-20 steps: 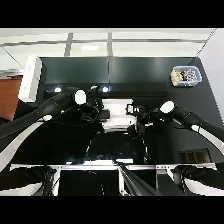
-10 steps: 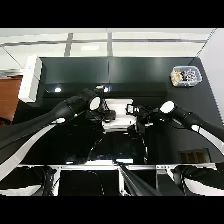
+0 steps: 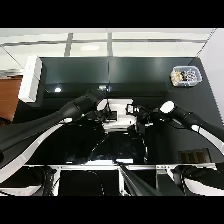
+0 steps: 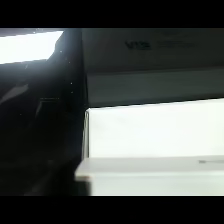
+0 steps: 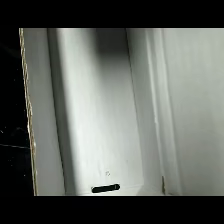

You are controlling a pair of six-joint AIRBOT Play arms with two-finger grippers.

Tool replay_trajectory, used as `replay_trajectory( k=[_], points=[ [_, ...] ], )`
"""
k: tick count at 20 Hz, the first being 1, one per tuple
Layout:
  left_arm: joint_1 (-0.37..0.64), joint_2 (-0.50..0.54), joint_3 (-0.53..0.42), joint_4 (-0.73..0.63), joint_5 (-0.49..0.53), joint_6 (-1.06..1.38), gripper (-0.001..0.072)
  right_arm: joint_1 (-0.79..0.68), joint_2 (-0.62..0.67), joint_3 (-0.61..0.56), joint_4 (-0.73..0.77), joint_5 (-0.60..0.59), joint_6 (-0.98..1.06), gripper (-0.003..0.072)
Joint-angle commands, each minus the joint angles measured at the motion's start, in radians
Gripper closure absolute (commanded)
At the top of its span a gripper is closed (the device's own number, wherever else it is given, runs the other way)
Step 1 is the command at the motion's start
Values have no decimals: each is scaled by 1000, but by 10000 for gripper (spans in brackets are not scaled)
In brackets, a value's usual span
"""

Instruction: Fold the box and place the chain.

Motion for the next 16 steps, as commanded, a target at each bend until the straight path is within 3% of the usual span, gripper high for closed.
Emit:
replay_trajectory(
  k=[1, 5, 6, 7, 8, 10, 12, 15, 16],
  points=[
    [-2, -4, 3, -5, -4, -3, 689, 1, 0, 0, 0, 0, 0, 441],
    [-2, -4, 4, -5, -4, -3, 686, 1, 0, 0, 0, 0, 0, 441],
    [-2, -4, 4, -13, -2, -3, 625, 1, 0, 0, 0, 0, 0, 441],
    [-2, -4, 4, -19, 0, -3, 410, 1, 0, 0, 0, 0, 0, 441],
    [-2, -4, 4, -19, 0, -3, 274, 1, 0, 0, 0, 0, 0, 441],
    [-2, -4, 4, -16, -1, -3, 275, 1, 0, 0, 0, 0, 0, 441],
    [-2, -4, 4, -8, 0, -3, 375, 1, 0, 0, 0, 0, 0, 441],
    [-1, -4, 4, 8, 1, -3, 386, 1, 0, 0, 0, 0, 0, 441],
    [-1, -4, 4, 11, 3, -3, 506, 1, 0, 0, 0, 0, 0, 441]
  ],
)
